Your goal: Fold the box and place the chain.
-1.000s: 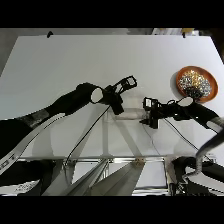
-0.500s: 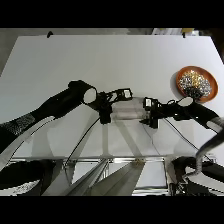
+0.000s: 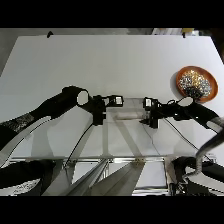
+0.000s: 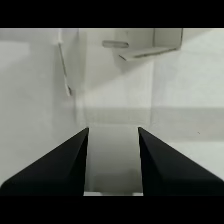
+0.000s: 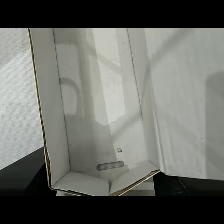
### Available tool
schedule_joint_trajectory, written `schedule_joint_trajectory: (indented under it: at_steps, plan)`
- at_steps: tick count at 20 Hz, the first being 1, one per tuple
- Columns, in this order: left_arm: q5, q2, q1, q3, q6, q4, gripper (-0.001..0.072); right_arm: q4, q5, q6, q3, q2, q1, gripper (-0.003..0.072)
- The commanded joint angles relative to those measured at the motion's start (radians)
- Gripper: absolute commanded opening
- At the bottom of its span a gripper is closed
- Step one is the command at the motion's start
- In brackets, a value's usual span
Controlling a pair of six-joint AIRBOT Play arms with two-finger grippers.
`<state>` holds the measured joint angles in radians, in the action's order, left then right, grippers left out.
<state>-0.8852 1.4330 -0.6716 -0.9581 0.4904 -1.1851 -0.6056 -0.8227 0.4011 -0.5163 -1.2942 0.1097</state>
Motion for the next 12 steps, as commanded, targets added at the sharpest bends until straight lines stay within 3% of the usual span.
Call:
schedule_joint_trajectory:
  at_steps: [1,3,12]
  plan:
    - [0.095,-0.001,0.006,0.007,-0.193,0.071,0.0359,0.000,0.000,0.000,-0.001,0.000,0.000,0.0398]
    - [0.111,0.000,0.006,0.008,-0.255,0.077,0.0400,0.000,-0.001,0.000,-0.001,0.000,0.000,0.0398]
    - [0.118,0.039,-0.035,0.008,-0.273,0.154,0.0380,0.000,-0.001,0.000,-0.001,0.000,0.000,0.0398]
